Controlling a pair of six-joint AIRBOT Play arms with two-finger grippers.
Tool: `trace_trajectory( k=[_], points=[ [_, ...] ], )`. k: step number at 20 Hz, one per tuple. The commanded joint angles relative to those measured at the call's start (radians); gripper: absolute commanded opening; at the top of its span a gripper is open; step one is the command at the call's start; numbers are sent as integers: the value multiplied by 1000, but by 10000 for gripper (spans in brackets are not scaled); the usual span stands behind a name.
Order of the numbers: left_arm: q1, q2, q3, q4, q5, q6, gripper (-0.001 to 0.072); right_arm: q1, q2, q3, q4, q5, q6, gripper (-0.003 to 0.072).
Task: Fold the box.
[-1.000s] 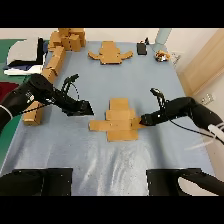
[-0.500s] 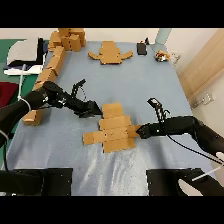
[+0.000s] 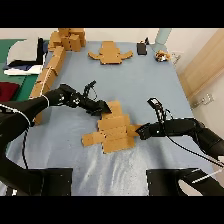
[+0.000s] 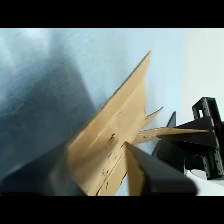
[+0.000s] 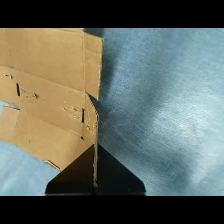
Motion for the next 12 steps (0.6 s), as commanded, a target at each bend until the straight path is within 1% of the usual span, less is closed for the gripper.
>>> trace_trajectory(
  k=[1, 2, 3, 4, 7, 10, 12],
  points=[
    [-6, -18, 44, -1, -60, 40, 423, 1, 2, -1, -20, 3, 0, 2],
    [1, -18, 47, 3, -90, 45, 422, 1, 2, -1, -24, 2, 0, 2],
    [8, -19, 47, 4, -116, 58, 392, 1, 2, -1, -24, 3, 0, 2],
    [12, -20, 47, 14, -139, 59, 296, 1, 2, -1, -24, 3, 0, 2],
    [14, -27, 47, 48, -176, 60, 288, 1, 2, -1, -24, 4, 0, 2],
    [14, -27, 47, 29, -159, 64, 286, 1, 2, -1, -23, 3, 0, 2],
    [14, -27, 47, 24, -169, 66, 285, 1, 2, -1, -23, 3, 0, 2]
  ],
)
